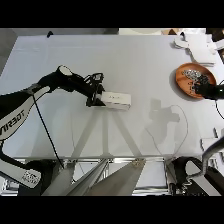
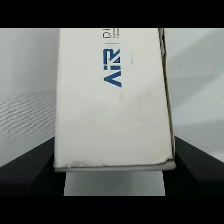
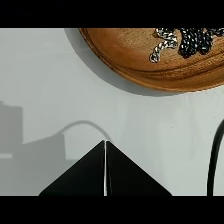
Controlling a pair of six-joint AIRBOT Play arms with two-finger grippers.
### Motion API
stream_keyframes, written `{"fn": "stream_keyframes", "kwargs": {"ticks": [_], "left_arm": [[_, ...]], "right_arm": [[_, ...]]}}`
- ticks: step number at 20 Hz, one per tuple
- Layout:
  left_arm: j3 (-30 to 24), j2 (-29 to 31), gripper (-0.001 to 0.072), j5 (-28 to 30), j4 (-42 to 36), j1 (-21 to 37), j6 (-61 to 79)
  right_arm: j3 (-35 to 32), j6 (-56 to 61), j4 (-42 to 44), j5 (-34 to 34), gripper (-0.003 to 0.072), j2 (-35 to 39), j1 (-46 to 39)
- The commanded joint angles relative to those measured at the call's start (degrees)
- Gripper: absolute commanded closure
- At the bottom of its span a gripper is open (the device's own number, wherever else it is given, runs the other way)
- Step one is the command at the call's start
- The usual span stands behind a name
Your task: Fold the box and place the chain.
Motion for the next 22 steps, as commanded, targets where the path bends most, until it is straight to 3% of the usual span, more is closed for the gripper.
{"fn": "stream_keyframes", "kwargs": {"ticks": [1, 7, 10, 12, 15, 19, 22], "left_arm": [[0.0, 7.0, 0.0704, -0.6, 7.1, 0.1, -11.0], [0.0, 24.1, 0.0700, -0.9, 37.9, 0.1, -42.1], [0.0, 29.9, 0.0700, -0.8, 55.0, 0.2, -55.8], [0.0, 32.6, 0.0702, 0.5, 61.7, 1.8, -62.4], [0.0, 35.4, 0.0706, 8.2, 60.3, 7.9, -70.2], [0.0, 35.8, 0.0707, 26.0, 48.4, 18.7, -82.7], [-0.2, 34.9, 0.0707, 35.4, 43.4, 23.7, -87.8]], "right_arm": [[0.0, 0.0, 1.5, -0.4, 0.0673, 0.0, 0.0], [0.0, 0.0, 2.9, 1.1, 0.0673, 0.0, 0.0], [0.0, 0.0, 2.9, 2.2, 0.0673, 0.0, 0.0], [0.0, 0.0, 2.9, 2.4, 0.0673, 0.0, 0.0], [0.0, 0.0, 2.9, 2.5, 0.0673, 0.0, 0.0], [0.0, 0.0, 2.9, 2.6, 0.0673, 0.0, 0.0], [0.0, 0.0, 2.9, 2.5, 0.0673, 0.0, 0.0]]}}
